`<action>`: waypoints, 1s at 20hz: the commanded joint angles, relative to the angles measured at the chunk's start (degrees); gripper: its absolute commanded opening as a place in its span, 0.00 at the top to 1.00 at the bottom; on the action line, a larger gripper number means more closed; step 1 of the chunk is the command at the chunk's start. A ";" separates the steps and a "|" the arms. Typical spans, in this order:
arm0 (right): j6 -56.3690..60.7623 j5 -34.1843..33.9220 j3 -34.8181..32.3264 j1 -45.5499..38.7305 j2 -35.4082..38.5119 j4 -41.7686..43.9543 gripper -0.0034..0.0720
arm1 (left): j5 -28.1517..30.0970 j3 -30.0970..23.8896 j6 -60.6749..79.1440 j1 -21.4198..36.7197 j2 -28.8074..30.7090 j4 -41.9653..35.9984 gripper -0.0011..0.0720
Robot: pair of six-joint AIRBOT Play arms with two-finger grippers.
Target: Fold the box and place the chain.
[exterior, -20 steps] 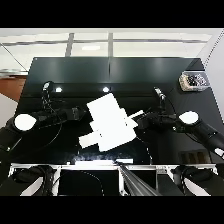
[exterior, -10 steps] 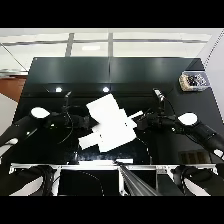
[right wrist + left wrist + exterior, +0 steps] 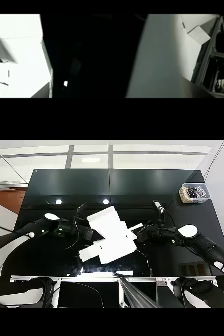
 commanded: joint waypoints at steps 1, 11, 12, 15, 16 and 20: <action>0.02 0.20 -0.04 0.02 0.04 0.04 0.90 | -5.70 2.40 3.39 0.44 -3.87 2.10 0.59; 3.13 14.64 9.33 -20.79 3.93 -13.22 0.02 | -9.11 10.19 5.33 -0.94 -3.48 8.37 0.96; 2.23 17.14 11.98 -24.30 4.70 -16.04 0.02 | -8.07 11.72 5.33 -2.38 -2.67 10.78 0.96; -2.75 24.26 16.85 -29.70 5.16 -26.38 0.02 | 0.98 14.38 6.03 -10.05 3.39 21.99 0.96; -4.26 25.92 16.70 -29.66 5.09 -29.31 0.02 | 6.27 14.19 7.17 -12.92 6.01 26.21 0.96; -15.21 27.85 11.58 -23.93 5.05 -27.30 0.02 | 14.23 13.62 12.59 -18.93 6.69 30.64 0.95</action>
